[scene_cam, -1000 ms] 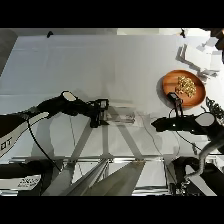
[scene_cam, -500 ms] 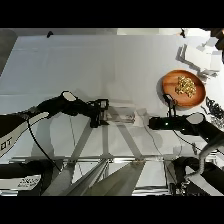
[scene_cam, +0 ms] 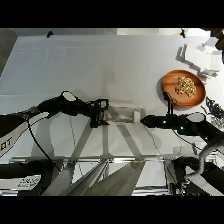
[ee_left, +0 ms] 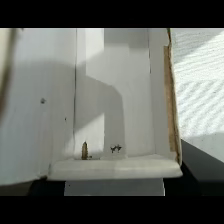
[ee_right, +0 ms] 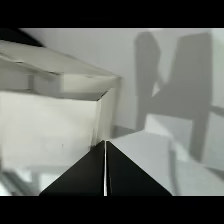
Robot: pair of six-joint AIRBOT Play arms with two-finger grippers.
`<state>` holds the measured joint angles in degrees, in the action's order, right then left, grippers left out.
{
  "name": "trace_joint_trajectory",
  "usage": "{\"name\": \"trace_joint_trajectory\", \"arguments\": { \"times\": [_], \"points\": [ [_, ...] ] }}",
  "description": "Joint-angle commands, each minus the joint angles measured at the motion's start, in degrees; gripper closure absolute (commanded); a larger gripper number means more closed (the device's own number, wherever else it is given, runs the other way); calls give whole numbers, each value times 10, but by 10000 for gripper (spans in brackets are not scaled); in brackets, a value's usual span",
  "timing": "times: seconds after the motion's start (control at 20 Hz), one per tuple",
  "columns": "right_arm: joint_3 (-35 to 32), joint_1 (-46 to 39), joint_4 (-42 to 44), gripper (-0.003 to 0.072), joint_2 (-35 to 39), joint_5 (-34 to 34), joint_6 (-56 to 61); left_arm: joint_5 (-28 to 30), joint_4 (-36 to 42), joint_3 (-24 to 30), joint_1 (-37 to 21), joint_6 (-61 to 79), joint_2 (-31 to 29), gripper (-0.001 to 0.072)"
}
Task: Fold the box and place the chain.
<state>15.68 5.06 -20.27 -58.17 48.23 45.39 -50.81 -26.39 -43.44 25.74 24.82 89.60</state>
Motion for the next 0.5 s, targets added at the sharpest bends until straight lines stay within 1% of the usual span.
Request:
{"name": "trace_joint_trajectory", "arguments": {
  "times": [0.0,0.05,0.1,0.2,0.25,0.35,0.4,0.45],
  "points": [
    [0,1,51,677,12,31,-11,0,0,0,0,0,0,365],
    [0,1,60,673,17,35,-11,0,0,0,0,0,0,365],
    [0,1,62,637,21,35,-10,0,0,0,0,0,0,365],
    [0,1,62,435,22,34,-8,0,0,0,0,0,0,365],
    [0,1,61,389,22,34,-8,0,0,0,0,0,0,365],
    [0,14,59,388,22,23,-9,0,0,0,0,0,0,365],
    [0,25,51,327,22,10,-9,0,0,0,0,0,0,365],
    [0,38,43,222,22,-5,-9,0,0,0,0,0,0,365]
  ]
}}
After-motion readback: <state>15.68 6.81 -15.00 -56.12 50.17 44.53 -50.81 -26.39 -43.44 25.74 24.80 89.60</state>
